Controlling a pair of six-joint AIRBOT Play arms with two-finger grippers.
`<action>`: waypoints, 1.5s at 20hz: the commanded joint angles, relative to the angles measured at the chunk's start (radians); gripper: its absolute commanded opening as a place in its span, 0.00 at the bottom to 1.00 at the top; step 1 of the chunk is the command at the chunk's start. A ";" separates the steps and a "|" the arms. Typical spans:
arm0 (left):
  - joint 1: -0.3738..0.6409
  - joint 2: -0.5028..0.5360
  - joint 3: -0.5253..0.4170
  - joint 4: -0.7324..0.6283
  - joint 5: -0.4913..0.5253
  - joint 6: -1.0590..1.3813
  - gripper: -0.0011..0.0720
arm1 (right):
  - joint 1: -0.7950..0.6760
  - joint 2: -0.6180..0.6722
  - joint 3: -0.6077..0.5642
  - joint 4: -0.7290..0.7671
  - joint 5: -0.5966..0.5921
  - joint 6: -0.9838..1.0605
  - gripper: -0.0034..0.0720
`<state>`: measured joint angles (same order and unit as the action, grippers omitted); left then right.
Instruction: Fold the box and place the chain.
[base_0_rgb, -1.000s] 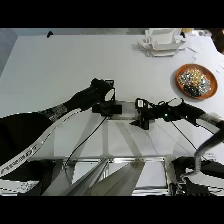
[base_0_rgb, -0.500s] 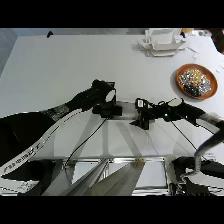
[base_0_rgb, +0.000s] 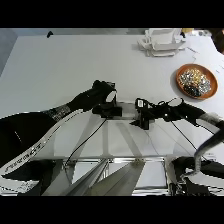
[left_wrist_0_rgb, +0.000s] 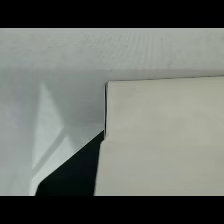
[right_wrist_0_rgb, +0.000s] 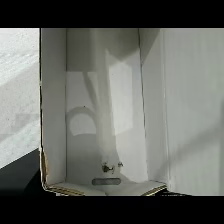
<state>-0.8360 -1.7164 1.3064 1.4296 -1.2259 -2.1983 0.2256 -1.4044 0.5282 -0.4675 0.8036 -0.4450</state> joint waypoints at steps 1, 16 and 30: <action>0.005 0.016 0.000 0.000 -0.031 0.070 0.28 | 0.000 0.000 0.000 0.000 0.000 0.000 0.62; 0.297 0.420 -0.075 -0.358 -0.247 1.530 0.88 | 0.000 0.000 0.000 0.000 0.000 0.000 0.62; 0.443 0.230 -0.589 -0.957 0.356 2.872 0.99 | 0.000 0.000 0.000 0.000 0.000 0.000 0.62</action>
<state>-0.3969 -1.4239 0.7361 0.6067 -0.9260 0.5030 0.2256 -1.4044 0.5282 -0.4675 0.8036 -0.4454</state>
